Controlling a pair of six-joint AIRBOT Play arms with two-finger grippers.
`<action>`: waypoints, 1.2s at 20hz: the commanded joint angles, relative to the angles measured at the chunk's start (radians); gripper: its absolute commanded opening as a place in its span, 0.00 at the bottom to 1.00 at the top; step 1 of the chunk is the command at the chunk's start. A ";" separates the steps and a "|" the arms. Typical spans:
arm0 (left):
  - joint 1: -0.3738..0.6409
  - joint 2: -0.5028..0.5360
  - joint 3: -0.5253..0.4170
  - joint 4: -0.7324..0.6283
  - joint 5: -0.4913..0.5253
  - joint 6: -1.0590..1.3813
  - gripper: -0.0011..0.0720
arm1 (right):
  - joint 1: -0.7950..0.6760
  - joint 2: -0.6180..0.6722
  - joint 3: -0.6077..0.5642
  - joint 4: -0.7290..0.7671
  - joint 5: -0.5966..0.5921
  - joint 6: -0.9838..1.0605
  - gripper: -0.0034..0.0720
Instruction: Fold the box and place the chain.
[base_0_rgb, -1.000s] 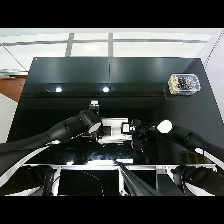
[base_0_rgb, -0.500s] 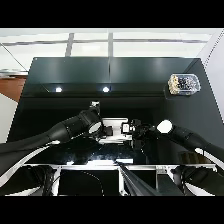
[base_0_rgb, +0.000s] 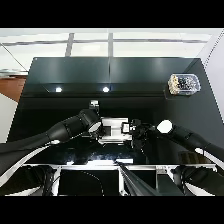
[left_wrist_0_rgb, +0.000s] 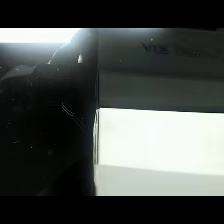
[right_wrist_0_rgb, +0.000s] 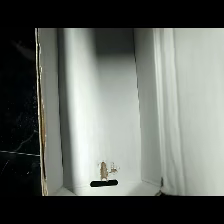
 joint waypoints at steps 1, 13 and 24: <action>0.000 -0.001 0.001 -0.004 0.011 0.019 0.06 | 0.001 -0.001 0.000 0.000 0.000 0.000 0.67; 0.001 -0.001 0.001 0.027 -0.022 0.056 0.06 | -0.001 0.139 0.000 -0.283 0.127 0.094 0.98; 0.000 -0.001 0.001 0.023 -0.014 0.055 0.06 | -0.001 0.134 0.000 -0.189 0.068 0.129 0.67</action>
